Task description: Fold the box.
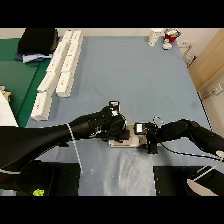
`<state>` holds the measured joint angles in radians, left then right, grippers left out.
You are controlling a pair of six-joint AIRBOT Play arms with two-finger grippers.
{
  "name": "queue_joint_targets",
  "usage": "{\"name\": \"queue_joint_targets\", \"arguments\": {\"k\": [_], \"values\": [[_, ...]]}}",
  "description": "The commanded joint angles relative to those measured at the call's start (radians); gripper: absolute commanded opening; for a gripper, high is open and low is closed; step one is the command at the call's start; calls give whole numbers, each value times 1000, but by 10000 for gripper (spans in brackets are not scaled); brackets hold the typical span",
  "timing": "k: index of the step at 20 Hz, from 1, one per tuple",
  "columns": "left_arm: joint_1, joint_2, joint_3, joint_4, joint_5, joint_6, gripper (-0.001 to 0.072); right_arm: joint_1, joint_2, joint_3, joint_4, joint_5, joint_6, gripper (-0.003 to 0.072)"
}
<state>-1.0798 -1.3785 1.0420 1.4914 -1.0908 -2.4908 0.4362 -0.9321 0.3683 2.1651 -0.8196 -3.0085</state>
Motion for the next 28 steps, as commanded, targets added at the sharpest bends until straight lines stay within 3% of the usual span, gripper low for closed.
{"name": "queue_joint_targets", "arguments": {"k": [1,2,3,6,11,13,19,20,21,28], "values": [[-11,-32,26,32,-44,-49,333,0,1,1,0,0,0,520],[-12,-31,26,32,-41,-49,194,0,1,1,0,0,0,520],[-12,-32,26,31,-30,-49,168,0,1,1,0,0,0,520],[-12,-32,26,24,19,-50,168,0,1,1,0,0,0,520],[-12,-50,26,23,-21,-50,164,0,1,1,0,0,0,520],[-18,-54,26,21,-28,-50,14,0,1,1,0,0,0,520],[-24,-54,26,20,-55,-49,19,0,1,1,0,0,0,520],[-24,-54,26,20,-54,-49,217,0,1,1,0,0,0,520],[-24,-54,26,19,-55,-50,470,0,1,1,0,0,0,520],[-23,-22,92,43,-144,2,493,0,1,1,0,0,0,520]]}}
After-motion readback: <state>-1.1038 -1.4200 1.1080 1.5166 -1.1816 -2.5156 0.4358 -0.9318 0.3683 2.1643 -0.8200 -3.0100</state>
